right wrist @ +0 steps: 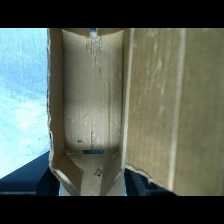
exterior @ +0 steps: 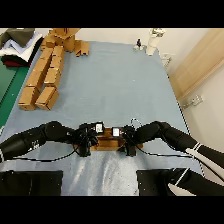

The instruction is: Fold the box.

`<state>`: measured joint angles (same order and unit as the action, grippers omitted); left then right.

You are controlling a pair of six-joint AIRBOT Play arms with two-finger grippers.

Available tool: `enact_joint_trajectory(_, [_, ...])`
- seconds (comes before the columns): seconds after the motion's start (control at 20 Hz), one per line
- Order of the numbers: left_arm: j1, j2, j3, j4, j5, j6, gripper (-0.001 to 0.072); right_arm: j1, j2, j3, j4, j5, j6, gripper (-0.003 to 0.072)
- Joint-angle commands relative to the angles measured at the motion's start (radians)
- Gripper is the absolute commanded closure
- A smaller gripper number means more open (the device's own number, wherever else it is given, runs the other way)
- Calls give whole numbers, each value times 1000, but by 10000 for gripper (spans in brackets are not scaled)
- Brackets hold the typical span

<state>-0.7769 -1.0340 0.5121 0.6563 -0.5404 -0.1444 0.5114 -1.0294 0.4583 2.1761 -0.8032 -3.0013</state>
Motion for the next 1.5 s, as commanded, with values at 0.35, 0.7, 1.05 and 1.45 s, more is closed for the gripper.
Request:
enact_joint_trajectory(0.35, [-40,-1,1,-63,55,6,239,0,0,2,0,1,0,269])
enact_joint_trajectory(0.7, [-40,-1,1,-75,39,5,90,0,0,2,0,1,0,269])
enact_joint_trajectory(1.05, [-40,0,1,-54,32,-2,330,0,0,2,0,1,0,268])
enact_joint_trajectory(1.45, [29,226,1,626,-100,-798,698,0,0,2,0,1,0,269])
